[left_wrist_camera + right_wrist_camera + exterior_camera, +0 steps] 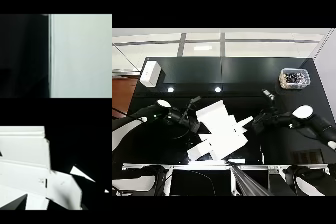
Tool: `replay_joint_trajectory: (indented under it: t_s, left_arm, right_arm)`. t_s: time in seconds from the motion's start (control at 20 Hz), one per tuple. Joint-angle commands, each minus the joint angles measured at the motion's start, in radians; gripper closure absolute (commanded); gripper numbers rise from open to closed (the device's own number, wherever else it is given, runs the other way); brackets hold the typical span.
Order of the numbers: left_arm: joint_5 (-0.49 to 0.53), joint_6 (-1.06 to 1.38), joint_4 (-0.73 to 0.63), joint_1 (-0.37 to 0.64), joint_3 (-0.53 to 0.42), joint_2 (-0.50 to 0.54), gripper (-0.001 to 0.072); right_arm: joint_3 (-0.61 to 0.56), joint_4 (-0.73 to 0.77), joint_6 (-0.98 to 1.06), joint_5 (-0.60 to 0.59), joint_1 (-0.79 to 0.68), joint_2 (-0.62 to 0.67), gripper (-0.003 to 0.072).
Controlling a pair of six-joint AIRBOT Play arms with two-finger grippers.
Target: Fold the box and place the chain.
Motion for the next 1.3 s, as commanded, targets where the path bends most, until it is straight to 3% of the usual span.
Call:
replay_joint_trajectory:
  t_s: [0.0, 0.15, 0.3, 0.4, 0.6, 0.85, 1.05, 1.25]
  left_arm:
    - [0.001, 0.041, 0.053, -0.01, 0.045, 0.049, 0.0687]
    - [0.102, 0.078, 0.186, -0.102, 0.063, 0.207, 0.0689]
    - [0.398, 0.219, 0.267, -0.262, 0.0, 0.412, 0.0682]
    - [0.536, 0.288, 0.268, -0.319, -0.042, 0.443, 0.068]
    - [0.544, 0.393, 0.27, -0.353, -0.052, 0.357, 0.068]
    - [0.543, 0.423, 0.268, -0.361, -0.051, 0.279, 0.0681]
    - [0.548, 0.423, 0.268, -0.361, -0.051, 0.265, 0.068]
    - [0.55, 0.423, 0.274, -0.361, -0.052, 0.254, 0.068]
  right_arm:
    - [0.116, -0.109, 0.008, 0.264, -0.164, 0.001, -0.0015]
    - [0.25, -0.225, -0.001, 0.399, -0.264, 0.001, -0.0015]
    - [0.268, -0.24, -0.044, 0.354, -0.259, 0.0, -0.0023]
    - [0.266, -0.264, -0.113, 0.294, -0.237, 0.0, -0.0023]
    - [0.266, -0.3, -0.241, 0.206, -0.183, 0.0, -0.0022]
    - [0.251, -0.389, -0.266, 0.206, -0.16, 0.0, -0.0023]
    - [0.143, -0.344, -0.263, 0.204, -0.12, 0.0, -0.0024]
    - [0.057, -0.343, -0.267, 0.116, -0.016, 0.0, -0.0023]
